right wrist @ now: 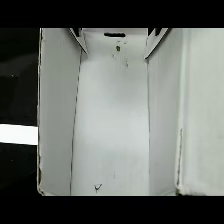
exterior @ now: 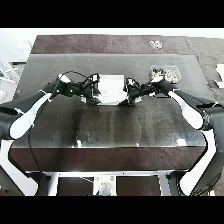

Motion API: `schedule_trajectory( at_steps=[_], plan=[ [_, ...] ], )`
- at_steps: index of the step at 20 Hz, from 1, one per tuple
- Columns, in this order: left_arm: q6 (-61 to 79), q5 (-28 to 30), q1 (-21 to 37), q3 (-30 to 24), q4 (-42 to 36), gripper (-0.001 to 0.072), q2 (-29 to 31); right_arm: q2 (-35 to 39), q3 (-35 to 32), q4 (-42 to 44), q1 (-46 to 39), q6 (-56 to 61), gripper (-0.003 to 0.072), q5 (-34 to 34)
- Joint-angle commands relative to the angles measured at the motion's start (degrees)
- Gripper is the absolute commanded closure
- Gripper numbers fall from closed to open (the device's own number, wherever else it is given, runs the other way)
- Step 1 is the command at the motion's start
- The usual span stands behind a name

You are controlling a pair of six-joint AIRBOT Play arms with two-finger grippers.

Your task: Fold the box and place the chain.

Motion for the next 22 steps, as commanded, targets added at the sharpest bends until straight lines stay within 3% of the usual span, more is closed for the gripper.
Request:
schedule_trajectory(
  at_steps=[1, 2, 3, 4, 7, 8, 18, 22],
  plan=[
    [0.0, 0.4, 0.0, 0.0, 0.0, 0.005, 0.0, 0.0, 0.0, 0.0, 0.0, 0.0, 0.0099, 0.0],
    [0.5, 0.4, 0.0, 0.0, 0.0, 0.0196, 0.0, 0.0, 0.0, 0.0, 0.0, 0.0, 0.0099, 0.0],
    [1.7, 0.4, 0.0, 0.0, 0.1, 0.0509, 0.0, 0.0, 0.0, 0.0, 0.0, 0.1, 0.0099, 0.0],
    [2.3, 1.0, 0.0, 0.0, 0.5, 0.0598, 0.0, 0.0, 0.0, 0.0, 0.0, 0.0, 0.0099, 0.0],
    [2.4, 2.9, 0.7, 0.0, 0.5, 0.0604, 0.0, 0.0, 0.0, 0.0, 0.0, 0.1, 0.0099, 0.0],
    [3.0, 2.6, 1.4, 0.0, 0.5, 0.0688, 0.0, 0.0, 0.0, 0.0, 0.0, 0.0, 0.0099, 0.0],
    [3.8, -3.8, 7.2, 0.0, -3.3, 0.069, 3.7, 0.0, 0.0, 0.0, 0.0, 0.1, 0.0099, 0.0],
    [-5.0, -3.6, 7.6, 0.0, -3.4, 0.0692, 7.7, 0.0, 0.0, 0.0, 0.0, 0.0, 0.0099, 0.0]
  ],
)
